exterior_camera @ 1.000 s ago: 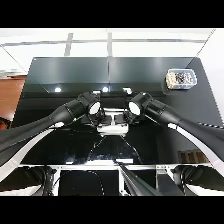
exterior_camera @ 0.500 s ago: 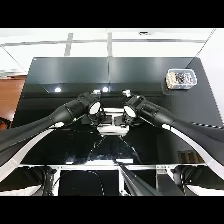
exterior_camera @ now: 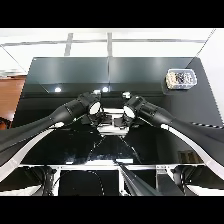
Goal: Fold the box and place the chain.
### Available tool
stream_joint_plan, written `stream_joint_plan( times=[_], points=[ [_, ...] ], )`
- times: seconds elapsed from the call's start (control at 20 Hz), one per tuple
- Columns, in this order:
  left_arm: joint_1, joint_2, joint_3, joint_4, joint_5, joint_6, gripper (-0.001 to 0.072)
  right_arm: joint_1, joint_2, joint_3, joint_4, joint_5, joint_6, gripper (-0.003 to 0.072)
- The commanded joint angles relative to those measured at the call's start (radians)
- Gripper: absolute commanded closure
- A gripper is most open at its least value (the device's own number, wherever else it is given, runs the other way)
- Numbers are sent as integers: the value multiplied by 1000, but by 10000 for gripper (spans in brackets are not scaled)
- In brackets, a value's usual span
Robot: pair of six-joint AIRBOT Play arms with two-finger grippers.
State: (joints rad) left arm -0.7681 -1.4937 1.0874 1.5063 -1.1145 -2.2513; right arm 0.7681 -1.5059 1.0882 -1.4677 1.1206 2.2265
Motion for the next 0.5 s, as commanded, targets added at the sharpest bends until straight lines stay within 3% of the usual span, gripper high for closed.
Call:
stream_joint_plan(
  times=[0.0, 0.15, 0.25, 0.3, 0.35, 0.45],
  points=[
    [1, -1, 1, 0, 0, -4, 678, 0, 1, 1, 0, 21, 6, 354],
    [1, -1, 1, 0, 0, -4, 679, 0, 0, 1, -3, 16, 6, 385],
    [1, -1, 1, 0, 0, -4, 679, 0, -1, 1, -3, 17, 6, 558],
    [1, -1, 1, 0, 0, -4, 678, 0, -1, 1, -3, 16, 6, 573],
    [1, -1, 1, 0, 0, -4, 678, 0, -1, 1, -3, 19, 6, 670],
    [1, -1, 1, 0, 0, -4, 679, -1, -1, 1, -3, 23, 6, 670]
  ],
)
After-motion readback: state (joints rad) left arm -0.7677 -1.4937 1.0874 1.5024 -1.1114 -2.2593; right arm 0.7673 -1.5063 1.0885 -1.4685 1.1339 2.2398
